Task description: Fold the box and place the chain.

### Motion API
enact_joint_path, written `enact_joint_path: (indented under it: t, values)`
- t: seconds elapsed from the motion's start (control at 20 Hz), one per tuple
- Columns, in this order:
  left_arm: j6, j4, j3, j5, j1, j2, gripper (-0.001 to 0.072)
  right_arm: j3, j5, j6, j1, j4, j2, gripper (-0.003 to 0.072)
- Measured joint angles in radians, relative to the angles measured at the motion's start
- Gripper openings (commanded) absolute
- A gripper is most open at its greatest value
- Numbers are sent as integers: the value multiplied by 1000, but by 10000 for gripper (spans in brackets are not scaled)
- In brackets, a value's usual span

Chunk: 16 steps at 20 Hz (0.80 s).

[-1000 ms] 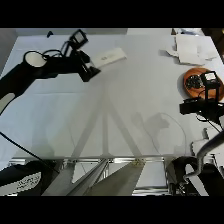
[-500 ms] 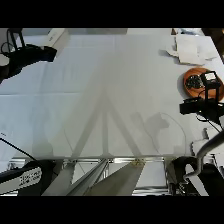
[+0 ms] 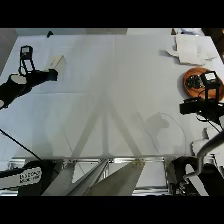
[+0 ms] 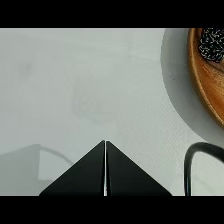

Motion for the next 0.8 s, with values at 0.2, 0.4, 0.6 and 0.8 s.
enact_joint_path:
  t: [0.2, 0.4, 0.6, 0.8]
  values:
    - [0, 16, -13, 7, -1, -28, 366, 0, 0, 0, 0, 0, 0, 10]
    - [0, 42, -17, -8, 0, -35, 699, 0, 0, 0, 0, 0, 0, 10]
    - [0, 50, -18, -51, 0, -10, 699, 0, 0, 0, 0, 0, 0, 10]
    - [0, 52, -18, -85, 0, 63, 698, 0, 0, 0, 0, 0, 0, 10]
